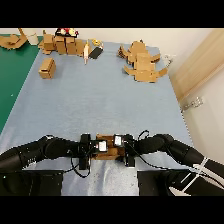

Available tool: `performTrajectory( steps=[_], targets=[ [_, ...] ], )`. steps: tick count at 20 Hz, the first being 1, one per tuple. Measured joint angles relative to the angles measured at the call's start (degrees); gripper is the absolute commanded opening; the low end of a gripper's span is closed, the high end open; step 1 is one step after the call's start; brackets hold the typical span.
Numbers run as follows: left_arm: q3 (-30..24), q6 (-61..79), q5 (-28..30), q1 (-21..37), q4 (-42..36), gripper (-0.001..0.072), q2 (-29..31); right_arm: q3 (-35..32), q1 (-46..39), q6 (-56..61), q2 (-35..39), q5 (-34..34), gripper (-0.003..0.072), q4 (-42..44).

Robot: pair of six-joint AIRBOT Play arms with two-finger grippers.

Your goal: Fold the box.

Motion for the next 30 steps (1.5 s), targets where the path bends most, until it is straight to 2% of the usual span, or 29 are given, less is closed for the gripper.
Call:
performTrajectory(
  steps=[4, 6, 17, 18, 19, 20, 22, 25, 30],
  targets=[
    [0.0, 0.0, 0.3, -0.1, -0.1, 0.0022, -0.3, 0.0, 0.0, 0.0, 0.0, 0.0, 0.0435, 0.0],
    [0.0, 0.0, 0.3, -0.1, -0.1, 0.0474, -0.3, 0.0, 0.0, 0.0, 0.0, 0.0, 0.0436, 0.0],
    [0.0, 0.0, 0.4, -0.1, -2.2, 0.047, -0.4, 0.0, 0.0, -0.1, 0.0, 0.0, 0.0435, -0.1],
    [0.0, 0.0, 0.3, -0.1, -2.2, 0.0447, -0.4, 0.0, 0.0, -0.1, 0.0, 0.0, 0.0436, -0.1],
    [0.0, -0.1, 0.3, 0.0, -2.2, 0.0193, -0.4, 0.0, 0.0, -0.1, 0.0, 0.0, 0.0435, -0.1],
    [0.0, -0.3, 0.1, -0.1, -2.0, 0.001, -0.3, 0.0, 0.0, 0.0, 0.0, 0.0, 0.0436, 0.0],
    [0.1, -2.4, -0.7, 0.0, 0.7, 0.0012, 0.4, 0.0, -0.1, 0.2, 0.0, 0.0, 0.0435, 0.1],
    [0.3, -11.9, -2.9, 0.0, 9.0, 0.0012, 3.8, 0.0, -0.1, 0.1, 0.0, 0.0, 0.0435, 0.1],
    [0.8, -33.5, -11.7, 0.1, 23.4, 0.0011, 16.0, 0.0, -0.1, 0.1, 0.0, 0.0, 0.0435, 0.0]
  ],
)
